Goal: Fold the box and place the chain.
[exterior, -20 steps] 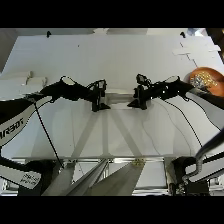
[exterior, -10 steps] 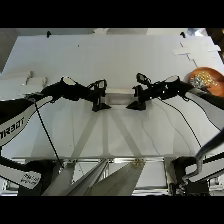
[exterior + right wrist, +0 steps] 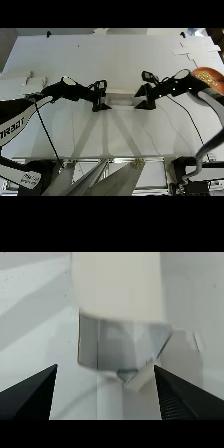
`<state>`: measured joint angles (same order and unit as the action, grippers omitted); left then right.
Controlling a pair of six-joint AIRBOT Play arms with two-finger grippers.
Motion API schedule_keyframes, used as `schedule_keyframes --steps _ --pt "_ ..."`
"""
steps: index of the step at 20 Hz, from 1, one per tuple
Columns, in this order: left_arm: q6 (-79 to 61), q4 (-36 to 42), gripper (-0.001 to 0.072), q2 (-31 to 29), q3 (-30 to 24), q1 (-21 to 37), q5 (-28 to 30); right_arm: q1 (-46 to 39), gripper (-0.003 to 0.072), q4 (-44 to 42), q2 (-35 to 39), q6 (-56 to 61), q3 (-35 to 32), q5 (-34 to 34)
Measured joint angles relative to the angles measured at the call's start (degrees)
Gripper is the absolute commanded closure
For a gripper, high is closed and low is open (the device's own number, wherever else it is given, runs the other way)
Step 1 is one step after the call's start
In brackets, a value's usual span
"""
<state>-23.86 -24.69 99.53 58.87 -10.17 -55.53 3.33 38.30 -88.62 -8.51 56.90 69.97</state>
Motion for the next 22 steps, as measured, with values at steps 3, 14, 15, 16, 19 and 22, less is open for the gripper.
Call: schedule_keyframes --steps 3,14,15,16,19,22 --pt "0.0 0.0 0.0382 0.0 0.0 0.0 0.0 -2.8 0.0104 2.3 3.7 5.4 0.0 2.1" --pt "-0.1 0.0 0.0382 0.0 0.0 0.0 0.0 4.6 0.0684 -2.3 7.3 25.8 0.0 4.2" --pt "-0.1 0.0 0.0382 0.0 0.0 0.0 0.0 6.0 0.0685 -3.3 7.2 26.3 0.0 1.7" --pt "-0.1 0.0 0.0382 0.0 0.0 0.0 0.0 7.1 0.0684 -4.9 6.9 26.6 0.0 -1.6" --pt "0.1 0.0 0.0382 0.0 0.0 0.0 0.1 9.3 0.0683 -9.6 5.2 27.3 0.0 -11.2" --pt "0.1 0.0 0.0382 0.0 0.0 0.0 0.1 10.2 0.0683 -12.5 2.6 29.9 0.0 -20.1"
